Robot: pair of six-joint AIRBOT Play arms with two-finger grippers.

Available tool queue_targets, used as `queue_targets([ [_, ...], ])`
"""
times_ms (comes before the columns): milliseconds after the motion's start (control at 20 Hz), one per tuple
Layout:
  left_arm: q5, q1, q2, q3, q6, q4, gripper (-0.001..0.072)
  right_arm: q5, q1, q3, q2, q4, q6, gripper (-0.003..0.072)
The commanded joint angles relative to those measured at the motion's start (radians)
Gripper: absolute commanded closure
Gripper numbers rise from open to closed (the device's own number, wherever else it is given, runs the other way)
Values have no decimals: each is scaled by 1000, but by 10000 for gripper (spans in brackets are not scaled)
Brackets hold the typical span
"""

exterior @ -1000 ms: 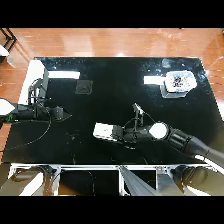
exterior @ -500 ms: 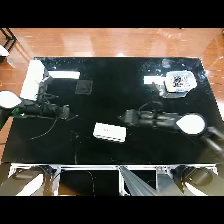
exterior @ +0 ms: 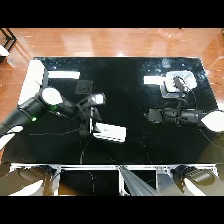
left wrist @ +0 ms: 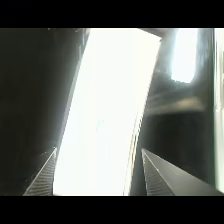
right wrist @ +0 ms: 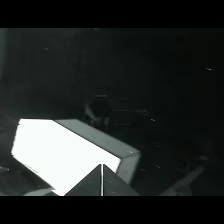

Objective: Fold the box and place the chain.

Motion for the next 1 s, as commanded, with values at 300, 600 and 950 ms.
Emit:
queue_targets([
  [300, 133, -114, -69, 3, 193, -34, 71, 16, -16, 0, 3, -51, 1, 664],
  [600, 135, -133, -98, 3, 182, -34, 71, 11, -16, 0, 3, -53, 1, 665],
  [950, 134, -137, -98, 2, 154, -33, 70, 10, -16, 0, 3, -52, 1, 665],
])
